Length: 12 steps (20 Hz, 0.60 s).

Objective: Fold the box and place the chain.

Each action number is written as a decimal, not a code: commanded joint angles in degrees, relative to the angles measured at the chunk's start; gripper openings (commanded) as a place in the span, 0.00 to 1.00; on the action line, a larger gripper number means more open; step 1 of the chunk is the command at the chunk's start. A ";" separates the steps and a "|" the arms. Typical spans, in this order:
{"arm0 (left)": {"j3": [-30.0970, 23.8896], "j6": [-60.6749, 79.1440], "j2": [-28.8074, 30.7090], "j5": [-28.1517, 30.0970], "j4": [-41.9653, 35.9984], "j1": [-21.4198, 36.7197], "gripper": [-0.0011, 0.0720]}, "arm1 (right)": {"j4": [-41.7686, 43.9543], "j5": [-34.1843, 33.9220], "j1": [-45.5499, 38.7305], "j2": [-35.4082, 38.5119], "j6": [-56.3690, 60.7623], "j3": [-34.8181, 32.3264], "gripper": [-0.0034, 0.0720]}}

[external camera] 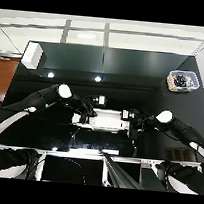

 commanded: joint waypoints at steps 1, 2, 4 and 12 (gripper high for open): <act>0.07 0.02 0.00 0.02 0.00 0.02 0.05 | 0.50 0.17 0.04 0.04 -0.37 0.00 0.98; 0.07 0.02 0.00 0.02 0.00 0.02 0.05 | 0.50 0.20 0.07 0.00 -0.31 0.00 0.98; 0.07 0.02 0.00 0.04 0.00 0.02 0.05 | 0.48 0.17 0.15 -0.57 0.57 0.02 0.98; 0.07 0.02 0.00 0.04 0.00 0.02 0.05 | -0.39 -0.35 0.90 -0.59 1.11 0.02 0.95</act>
